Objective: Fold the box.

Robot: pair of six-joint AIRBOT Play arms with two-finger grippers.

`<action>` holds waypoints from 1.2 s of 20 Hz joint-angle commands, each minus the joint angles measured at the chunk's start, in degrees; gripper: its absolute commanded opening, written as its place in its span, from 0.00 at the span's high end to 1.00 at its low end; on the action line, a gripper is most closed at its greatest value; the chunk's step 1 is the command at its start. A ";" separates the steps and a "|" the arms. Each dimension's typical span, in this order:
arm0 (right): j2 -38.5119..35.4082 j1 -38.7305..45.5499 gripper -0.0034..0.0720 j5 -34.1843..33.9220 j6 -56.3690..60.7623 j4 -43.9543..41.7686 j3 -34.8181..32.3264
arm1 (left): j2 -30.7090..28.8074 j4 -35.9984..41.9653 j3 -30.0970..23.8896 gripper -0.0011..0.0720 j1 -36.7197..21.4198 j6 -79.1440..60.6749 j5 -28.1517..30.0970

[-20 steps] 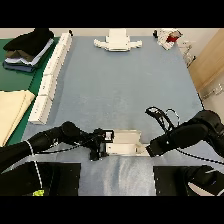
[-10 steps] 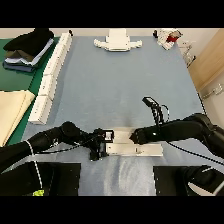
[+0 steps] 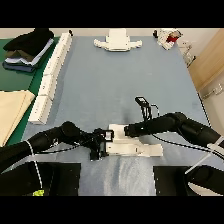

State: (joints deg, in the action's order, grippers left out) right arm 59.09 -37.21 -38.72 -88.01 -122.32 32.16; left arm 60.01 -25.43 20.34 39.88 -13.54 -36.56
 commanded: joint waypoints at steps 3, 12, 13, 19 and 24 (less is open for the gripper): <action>3.63 -0.07 0.95 0.15 -3.15 0.20 0.02 | 0.02 -0.04 0.02 0.50 0.04 -0.15 -0.02; 3.67 0.00 0.95 -1.27 -7.67 0.66 0.28 | 0.02 -0.04 0.02 0.50 0.04 -0.15 -0.02; 3.15 0.00 0.95 -1.51 -8.59 0.61 0.63 | 0.02 -0.04 0.02 0.50 0.04 -0.15 -0.02; -6.32 0.00 0.95 -6.10 -11.15 5.42 2.99 | 0.02 -0.04 0.02 0.50 0.04 -0.15 -0.02; -16.06 -0.04 0.95 -14.64 -12.66 12.68 2.62 | 0.02 -0.04 0.02 0.50 0.04 -0.15 -0.02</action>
State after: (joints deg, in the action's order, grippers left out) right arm 48.03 -37.21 -48.10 -99.42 -113.99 34.89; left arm 60.01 -25.50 20.34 39.94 -13.74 -36.69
